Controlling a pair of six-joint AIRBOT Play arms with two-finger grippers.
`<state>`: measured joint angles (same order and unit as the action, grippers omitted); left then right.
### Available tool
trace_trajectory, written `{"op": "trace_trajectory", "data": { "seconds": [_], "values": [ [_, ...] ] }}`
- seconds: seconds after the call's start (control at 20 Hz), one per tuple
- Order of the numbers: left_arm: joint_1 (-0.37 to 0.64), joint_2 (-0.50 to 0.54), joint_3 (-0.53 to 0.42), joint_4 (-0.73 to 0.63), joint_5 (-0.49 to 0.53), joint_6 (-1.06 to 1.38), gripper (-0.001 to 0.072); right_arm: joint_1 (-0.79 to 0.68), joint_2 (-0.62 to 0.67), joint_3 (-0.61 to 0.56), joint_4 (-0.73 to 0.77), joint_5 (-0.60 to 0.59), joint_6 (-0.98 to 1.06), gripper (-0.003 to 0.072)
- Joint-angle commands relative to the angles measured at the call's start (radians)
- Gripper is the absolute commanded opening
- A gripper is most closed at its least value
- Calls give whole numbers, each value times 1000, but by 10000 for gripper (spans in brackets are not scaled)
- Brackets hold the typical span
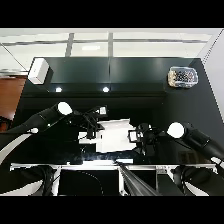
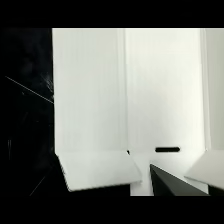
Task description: Fold the box and place the chain.
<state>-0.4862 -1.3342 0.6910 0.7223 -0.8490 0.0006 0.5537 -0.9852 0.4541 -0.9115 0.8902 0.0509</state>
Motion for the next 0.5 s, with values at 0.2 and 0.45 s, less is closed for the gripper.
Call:
{"op": "trace_trajectory", "data": {
  "seconds": [0.2,0.45],
  "values": [
    [1,0,0,2,-1,0,32,57,-11,0,94,-153,3,720],
    [1,0,0,2,-2,0,32,56,12,16,99,-203,60,720]
  ]
}}
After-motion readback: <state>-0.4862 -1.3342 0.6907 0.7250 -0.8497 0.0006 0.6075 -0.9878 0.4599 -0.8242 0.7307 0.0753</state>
